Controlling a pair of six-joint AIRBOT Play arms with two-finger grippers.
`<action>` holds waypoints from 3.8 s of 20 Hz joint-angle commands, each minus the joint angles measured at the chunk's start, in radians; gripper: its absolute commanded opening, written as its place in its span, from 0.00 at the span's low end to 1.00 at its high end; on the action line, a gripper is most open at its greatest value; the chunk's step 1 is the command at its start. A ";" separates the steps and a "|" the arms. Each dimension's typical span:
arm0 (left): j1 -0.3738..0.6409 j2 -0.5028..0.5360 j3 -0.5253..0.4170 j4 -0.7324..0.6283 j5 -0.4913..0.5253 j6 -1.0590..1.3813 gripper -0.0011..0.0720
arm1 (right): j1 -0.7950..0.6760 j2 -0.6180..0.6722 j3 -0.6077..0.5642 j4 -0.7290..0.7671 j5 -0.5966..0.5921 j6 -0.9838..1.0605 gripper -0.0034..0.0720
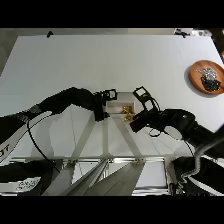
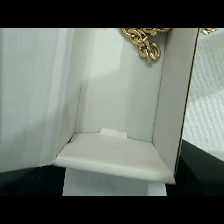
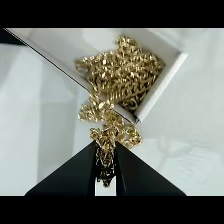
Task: Fold the box and place the chain.
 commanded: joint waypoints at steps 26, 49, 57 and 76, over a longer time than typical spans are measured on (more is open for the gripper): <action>0.000 0.000 0.001 0.000 0.001 0.000 0.23 | 0.000 -0.146 0.013 0.031 -0.343 0.005 0.06; 0.000 0.000 0.001 0.000 0.001 0.000 0.23 | 0.000 -0.012 0.015 -0.002 -0.012 0.108 0.49; 0.000 0.000 0.001 0.000 0.001 0.000 0.23 | 0.031 -0.113 0.015 0.001 0.029 0.102 0.50; 0.000 0.000 0.001 0.000 0.001 0.000 0.23 | 0.068 -0.340 0.015 -0.031 -0.196 0.413 0.27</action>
